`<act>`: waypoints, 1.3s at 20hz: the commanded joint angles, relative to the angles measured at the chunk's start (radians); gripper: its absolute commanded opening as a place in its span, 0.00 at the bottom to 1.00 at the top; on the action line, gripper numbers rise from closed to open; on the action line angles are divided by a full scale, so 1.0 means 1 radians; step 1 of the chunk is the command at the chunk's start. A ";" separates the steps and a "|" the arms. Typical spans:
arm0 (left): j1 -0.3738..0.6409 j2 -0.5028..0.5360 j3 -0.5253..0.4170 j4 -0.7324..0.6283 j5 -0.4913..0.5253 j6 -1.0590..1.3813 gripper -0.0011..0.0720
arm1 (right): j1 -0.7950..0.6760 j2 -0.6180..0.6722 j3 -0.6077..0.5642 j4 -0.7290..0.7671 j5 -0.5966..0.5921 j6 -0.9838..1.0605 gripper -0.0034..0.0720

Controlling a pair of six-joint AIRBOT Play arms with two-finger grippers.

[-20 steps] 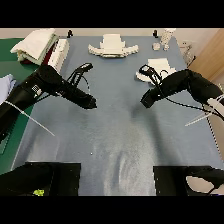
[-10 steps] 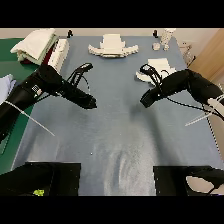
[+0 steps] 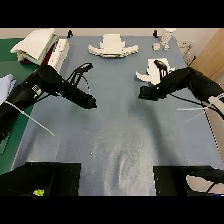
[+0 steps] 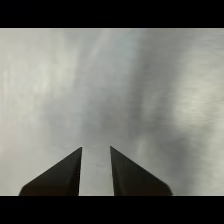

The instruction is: Fold the box.

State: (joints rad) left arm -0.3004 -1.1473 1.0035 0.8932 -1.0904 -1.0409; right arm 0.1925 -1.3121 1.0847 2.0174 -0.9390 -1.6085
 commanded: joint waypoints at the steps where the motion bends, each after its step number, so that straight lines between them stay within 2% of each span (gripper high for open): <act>1: 0.001 -0.001 0.000 -0.004 0.050 0.000 0.03 | -0.140 -0.052 0.169 -0.196 -0.094 0.190 0.43; 2: 0.001 -0.001 0.000 -0.004 0.054 0.000 0.03 | -0.223 -0.094 0.270 -0.234 -0.161 0.190 0.43; 5: 0.001 0.000 0.000 -0.003 0.066 0.000 0.03 | -0.462 -0.261 0.540 -0.221 -0.327 0.175 0.43; 8: 0.001 -0.001 0.000 -0.004 0.095 0.000 0.03 | -0.608 -0.438 0.678 -0.053 -0.402 0.130 0.43; 10: 0.001 -0.001 0.000 -0.004 0.097 -0.001 0.03 | -0.645 -0.532 0.721 0.019 -0.398 0.100 0.43; 17: 0.001 -0.001 0.000 -0.004 0.117 -0.034 0.04 | -0.632 -0.782 0.948 0.075 -0.430 0.053 0.43; 25: 0.001 -0.001 0.000 -0.005 0.121 -0.034 0.04 | -0.615 -0.816 0.954 0.257 -0.475 -0.071 0.42; 26: 0.001 -0.001 0.000 -0.005 0.120 -0.034 0.04 | -0.609 -0.816 0.954 0.267 -0.492 -0.084 0.31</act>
State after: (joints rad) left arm -0.3004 -1.1473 1.0039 0.8890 -0.9707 -1.0737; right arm -0.4274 -2.1204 2.0335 2.2082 -1.3899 -1.6398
